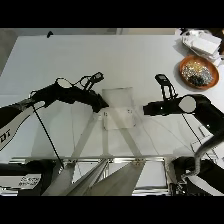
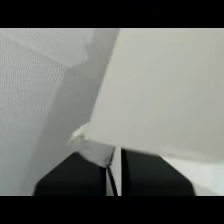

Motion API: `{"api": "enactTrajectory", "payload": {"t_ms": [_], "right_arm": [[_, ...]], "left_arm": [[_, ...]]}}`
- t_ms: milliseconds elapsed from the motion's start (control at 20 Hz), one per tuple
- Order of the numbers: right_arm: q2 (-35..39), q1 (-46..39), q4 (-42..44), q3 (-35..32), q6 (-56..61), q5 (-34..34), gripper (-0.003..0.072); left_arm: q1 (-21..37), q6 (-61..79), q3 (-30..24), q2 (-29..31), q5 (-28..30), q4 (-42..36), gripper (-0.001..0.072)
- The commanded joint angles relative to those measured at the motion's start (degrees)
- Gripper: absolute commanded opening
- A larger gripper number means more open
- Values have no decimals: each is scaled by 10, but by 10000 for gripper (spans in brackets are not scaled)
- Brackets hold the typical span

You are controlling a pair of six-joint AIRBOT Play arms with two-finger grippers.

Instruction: Fold the box and place the chain.

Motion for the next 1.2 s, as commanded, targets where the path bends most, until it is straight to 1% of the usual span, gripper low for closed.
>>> {"api": "enactTrajectory", "payload": {"t_ms": [0, 200, 250, 400, 450, 500, 650, 700, 750, 900, 1000, 1100, 1150], "right_arm": [[0, 0, -2, 0, 0, 0, 9], [1, 0, 0, 1, 0, 4, 10], [5, 0, 3, 2, 0, 11, 25], [45, 0, 7, 7, 0, 39, 259], [64, 0, 6, 10, 0, 52, 312], [88, 0, 2, 12, 0, 61, 321], [158, 0, -16, 12, 1, 97, 321], [181, 0, -24, 12, 1, 118, 321], [201, 0, -36, 12, 1, 141, 320], [245, 0, -66, 12, 2, 214, 314], [256, 0, -80, 11, 2, 250, 314], [256, 0, -80, 11, 2, 253, 314], [256, 0, -80, 11, 2, 249, 314]], "left_arm": [[2, -5, 1, 3, 7, 1, 8], [-1, 25, 1, 3, 0, 3, 7], [-1, 45, 1, 4, -4, 3, 6], [-1, 82, 0, 17, -6, 3, 3], [-1, 86, 0, 24, -7, 4, 3], [-1, 92, 0, 30, -14, 4, 3], [-6, 125, 0, 46, -91, 10, 2], [-14, 124, 0, 50, -106, 25, 1], [-24, 122, 0, 54, -109, 41, 0], [-69, 125, 0, 58, -83, 30, 0], [-101, 138, 0, 54, -29, 36, 1], [-116, 154, 0, 42, 14, 19, 4], [-118, 164, 0, 34, 16, 3, 4]]}}
